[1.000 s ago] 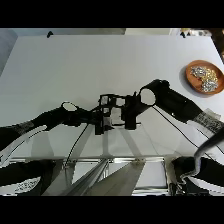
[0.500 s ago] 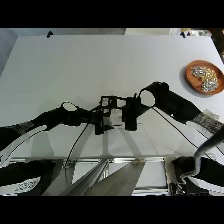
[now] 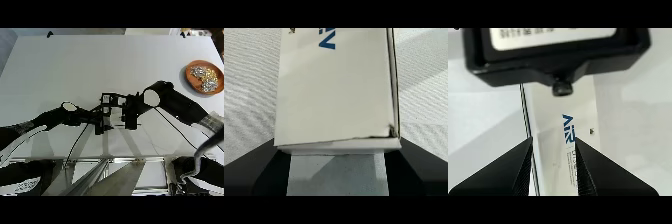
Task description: Fold the box and place the chain.
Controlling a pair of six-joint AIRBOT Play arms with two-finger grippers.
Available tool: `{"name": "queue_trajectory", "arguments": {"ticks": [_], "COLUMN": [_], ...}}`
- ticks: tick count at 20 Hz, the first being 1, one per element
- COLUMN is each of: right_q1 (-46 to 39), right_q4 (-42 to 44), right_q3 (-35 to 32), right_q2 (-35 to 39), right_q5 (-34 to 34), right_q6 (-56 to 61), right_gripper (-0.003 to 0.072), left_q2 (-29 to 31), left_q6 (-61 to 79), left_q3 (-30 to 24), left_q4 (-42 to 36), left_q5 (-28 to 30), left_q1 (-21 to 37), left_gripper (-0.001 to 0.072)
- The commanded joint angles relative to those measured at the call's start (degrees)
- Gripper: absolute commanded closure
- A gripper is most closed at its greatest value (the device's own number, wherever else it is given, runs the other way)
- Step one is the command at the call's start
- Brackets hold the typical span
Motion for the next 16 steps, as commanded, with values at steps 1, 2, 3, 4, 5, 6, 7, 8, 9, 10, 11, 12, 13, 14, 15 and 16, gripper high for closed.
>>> {"name": "queue_trajectory", "arguments": {"ticks": [1, 2, 3, 4, 5, 6, 7, 8, 9, 10, 11, 12, 13, 14, 15, 16], "right_q1": [0.0, 0.0, 0.0, -0.7, -1.8, -2.9, -3.7, -4.0, -4.1, -4.0, -4.0, -4.0, -4.0, -4.0, -4.0, -4.0], "right_q4": [-1.1, -1.1, -1.1, -0.3, 2.1, 4.3, 5.7, 6.8, 7.5, 8.2, 8.7, 8.8, 8.9, 8.9, 8.9, 8.9], "right_q3": [0.0, 0.0, 0.0, -0.1, -0.8, -2.1, -3.6, -4.7, -5.5, -6.1, -6.6, -6.9, -7.0, -7.0, -7.0, -7.0], "right_q2": [1.5, 2.1, 2.6, 2.8, 2.8, 2.8, 2.8, 2.8, 2.8, 2.8, 2.8, 2.8, 2.8, 2.8, 2.8, 2.8], "right_q5": [1.2, 1.1, 0.9, 0.6, -0.6, -2.2, -4.0, -5.1, -5.4, -5.3, -5.3, -5.2, -4.8, -4.8, -4.8, -4.6], "right_q6": [0.2, 1.1, 1.9, 3.8, 5.7, 5.8, 5.8, 5.8, 5.7, 5.6, 5.5, 5.5, 5.5, 5.5, 5.5, 5.5], "right_gripper": [0.0408, 0.0499, 0.0625, 0.0667, 0.0667, 0.0666, 0.0666, 0.0667, 0.0667, 0.0667, 0.0667, 0.0668, 0.0668, 0.0668, 0.0668, 0.0668], "left_q2": [0.0, 0.0, 0.0, 0.0, 0.0, 0.0, 0.0, 0.0, 0.0, 0.0, 0.0, 0.0, 0.0, 0.0, 0.0, 0.0], "left_q6": [-0.1, -0.1, -0.1, -0.1, -0.1, -0.1, -0.1, -0.1, -0.1, -0.1, -0.1, -0.1, -0.1, -0.1, -0.1, -0.1], "left_q3": [0.0, 0.0, 0.0, 0.0, 0.0, 0.0, 0.0, 0.0, 0.0, 0.0, 0.0, 0.0, 0.0, 0.0, 0.0, 0.0], "left_q4": [0.0, 0.0, 0.0, 0.0, 0.0, 0.0, 0.0, 0.0, 0.0, 0.0, 0.0, 0.0, 0.0, 0.0, 0.0, 0.0], "left_q5": [0.0, 0.0, 0.0, 0.0, 0.0, 0.0, 0.0, 0.0, 0.0, 0.0, 0.0, 0.0, 0.0, 0.0, 0.0, 0.0], "left_q1": [0.0, 0.0, 0.0, 0.0, 0.0, 0.0, 0.0, 0.0, 0.0, 0.0, 0.0, 0.0, 0.0, 0.0, 0.0, 0.0], "left_gripper": [0.0575, 0.0575, 0.0575, 0.0575, 0.0575, 0.0575, 0.0575, 0.0575, 0.0575, 0.0575, 0.0575, 0.0575, 0.0575, 0.0575, 0.0575, 0.0575]}}
